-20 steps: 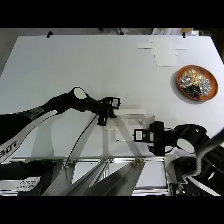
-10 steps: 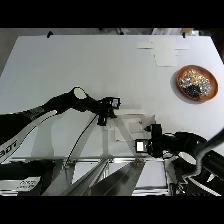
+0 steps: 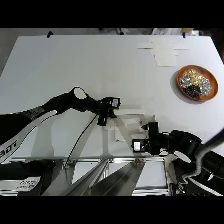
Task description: Fold the box and place the chain.
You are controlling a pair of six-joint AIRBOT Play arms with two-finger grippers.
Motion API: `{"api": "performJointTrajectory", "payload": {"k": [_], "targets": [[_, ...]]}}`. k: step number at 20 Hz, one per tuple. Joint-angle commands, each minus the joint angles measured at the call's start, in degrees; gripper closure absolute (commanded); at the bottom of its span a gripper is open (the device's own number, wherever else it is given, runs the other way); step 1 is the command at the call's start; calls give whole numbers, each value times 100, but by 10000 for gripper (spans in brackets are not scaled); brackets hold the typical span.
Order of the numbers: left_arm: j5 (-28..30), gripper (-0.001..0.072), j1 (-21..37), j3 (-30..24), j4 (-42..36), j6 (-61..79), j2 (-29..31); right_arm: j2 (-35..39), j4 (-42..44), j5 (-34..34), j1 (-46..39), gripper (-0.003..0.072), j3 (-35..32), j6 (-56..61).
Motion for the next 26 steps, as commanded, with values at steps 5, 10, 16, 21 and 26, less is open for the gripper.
{"api": "performJointTrajectory", "payload": {"k": [5,10,16,21,26], "targets": [[0,699,-4,2,0,2,4,-9,-92,-37,-365,33,262,111],[-2,699,-4,2,0,2,4,-9,-85,278,-680,33,595,103],[0,699,-4,2,0,2,4,-79,245,326,-1163,33,826,-184],[0,699,-4,2,0,2,4,-103,1392,372,-1648,33,892,-1156],[2,699,-4,2,0,2,4,-509,2455,531,-2299,33,1027,-2059]]}}
